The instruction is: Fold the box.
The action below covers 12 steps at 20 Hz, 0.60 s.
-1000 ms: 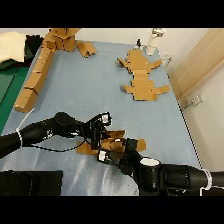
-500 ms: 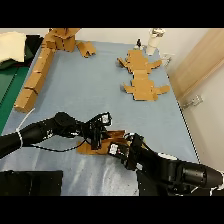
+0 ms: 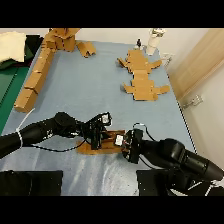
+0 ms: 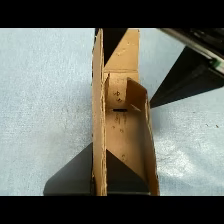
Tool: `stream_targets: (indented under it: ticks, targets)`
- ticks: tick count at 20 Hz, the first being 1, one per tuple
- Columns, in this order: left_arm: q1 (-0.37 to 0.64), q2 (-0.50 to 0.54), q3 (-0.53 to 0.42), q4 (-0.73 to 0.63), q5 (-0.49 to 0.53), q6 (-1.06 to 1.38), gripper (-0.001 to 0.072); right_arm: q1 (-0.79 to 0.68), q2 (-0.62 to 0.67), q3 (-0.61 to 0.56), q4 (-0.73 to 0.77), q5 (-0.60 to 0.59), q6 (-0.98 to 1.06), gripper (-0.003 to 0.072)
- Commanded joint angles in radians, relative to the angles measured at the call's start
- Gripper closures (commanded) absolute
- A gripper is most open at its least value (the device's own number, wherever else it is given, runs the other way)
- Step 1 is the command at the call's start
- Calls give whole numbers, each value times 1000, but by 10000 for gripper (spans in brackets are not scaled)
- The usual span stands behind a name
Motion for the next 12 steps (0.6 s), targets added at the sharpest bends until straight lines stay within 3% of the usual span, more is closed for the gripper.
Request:
stream_targets:
  ticks: [1,6,12]
  targets:
    - [0,0,1,0,0,0,697,-210,-1,0,370,24,-438,-31]
    - [0,0,1,0,0,0,697,-365,-102,27,603,-98,-735,-30]
    - [0,0,1,0,0,0,697,-379,-270,62,689,-150,-869,-31]
